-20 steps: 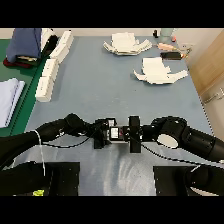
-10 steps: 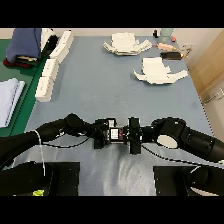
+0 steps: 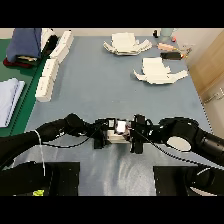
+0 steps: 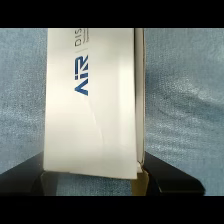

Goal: Fold the box.

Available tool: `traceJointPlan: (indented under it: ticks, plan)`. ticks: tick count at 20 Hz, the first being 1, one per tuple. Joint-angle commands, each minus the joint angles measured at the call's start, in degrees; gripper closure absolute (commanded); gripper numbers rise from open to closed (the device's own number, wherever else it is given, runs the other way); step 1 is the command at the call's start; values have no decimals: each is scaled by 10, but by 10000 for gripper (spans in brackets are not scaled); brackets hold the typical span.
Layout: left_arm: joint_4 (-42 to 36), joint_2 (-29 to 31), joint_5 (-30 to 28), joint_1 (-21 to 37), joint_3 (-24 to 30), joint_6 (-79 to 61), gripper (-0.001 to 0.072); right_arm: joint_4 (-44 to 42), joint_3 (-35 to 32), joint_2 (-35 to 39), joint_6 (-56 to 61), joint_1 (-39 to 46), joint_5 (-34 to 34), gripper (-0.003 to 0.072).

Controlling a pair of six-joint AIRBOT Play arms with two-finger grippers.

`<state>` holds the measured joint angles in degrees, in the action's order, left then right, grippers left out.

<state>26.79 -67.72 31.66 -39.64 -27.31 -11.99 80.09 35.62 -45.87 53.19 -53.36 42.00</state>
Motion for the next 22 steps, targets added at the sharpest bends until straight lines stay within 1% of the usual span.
traceJointPlan:
  ticks: [1,2,3,6,7,8,13,19,22]
  plan:
    - [0,0,0,0,0,0,218,0,-4,7,98,2,-3,684]
    - [0,0,0,0,0,0,219,0,-11,9,145,2,-25,684]
    - [0,0,0,0,0,0,218,0,-26,14,198,2,-63,685]
    - [0,0,0,0,0,0,219,-23,-104,47,354,2,-230,685]
    - [0,0,0,0,0,0,219,-30,-131,60,388,1,-275,685]
    - [0,0,0,0,0,0,219,-40,-150,69,403,1,-297,685]
    - [0,0,0,0,0,0,219,-60,-197,72,404,-3,-307,685]
    - [0,0,0,0,0,0,218,-60,-203,44,404,-3,-342,685]
    - [0,0,0,0,0,0,219,-60,-206,33,403,-18,-349,685]
